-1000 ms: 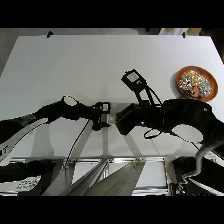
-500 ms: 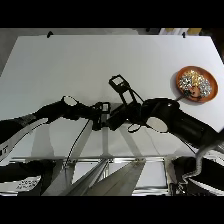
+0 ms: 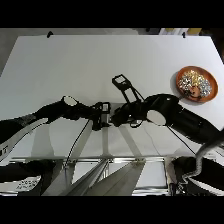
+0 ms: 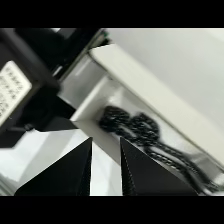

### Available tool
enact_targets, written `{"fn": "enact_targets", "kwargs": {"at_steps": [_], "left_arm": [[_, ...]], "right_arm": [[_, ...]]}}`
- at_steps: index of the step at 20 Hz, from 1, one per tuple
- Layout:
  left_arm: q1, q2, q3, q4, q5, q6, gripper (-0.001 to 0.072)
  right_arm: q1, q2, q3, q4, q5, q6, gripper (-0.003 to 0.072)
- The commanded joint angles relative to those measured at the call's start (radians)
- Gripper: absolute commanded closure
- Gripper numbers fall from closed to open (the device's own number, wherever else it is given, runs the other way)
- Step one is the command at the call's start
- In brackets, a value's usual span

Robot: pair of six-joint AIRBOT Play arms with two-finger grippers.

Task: Fold the box and place the chain.

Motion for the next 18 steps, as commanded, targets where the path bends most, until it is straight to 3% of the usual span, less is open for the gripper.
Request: {"fn": "enact_targets", "kwargs": {"at_steps": [1,4,6,10,11,13,15,18], "left_arm": [[0.0,0.001,0.0,0.0,0.0,0.0,0.0557],[0.0,0.001,0.0,0.0,0.0,0.0,0.0557],[0.0,0.001,0.0,0.0,0.0,0.0,0.0557],[0.0,0.001,0.0,0.0,0.0,0.0,0.0557],[0.0,0.001,0.0,0.0,0.0,0.0,0.0557],[0.0,0.001,0.0,0.0,0.0,0.0,0.0557],[0.0,0.001,0.0,0.0,0.0,0.0,0.0557],[0.0,0.001,0.0,0.0,0.0,0.0,0.0557]], "right_arm": [[-0.076,0.087,0.014,-0.003,0.084,-0.028,0.0504],[-0.172,0.153,0.013,-0.043,0.263,-0.072,0.0655],[-0.238,0.15,-0.001,-0.097,0.342,-0.163,0.0667],[-0.339,0.147,-0.124,-0.05,0.284,-0.694,0.0664],[-0.36,0.145,-0.161,-0.021,0.253,-0.834,0.0646],[-0.391,0.129,-0.233,0.051,0.182,-1.107,0.0466],[-0.395,0.095,-0.282,0.107,0.11,-1.28,0.0433],[-0.395,0.013,-0.299,0.19,0.04,-1.364,0.0433]]}}
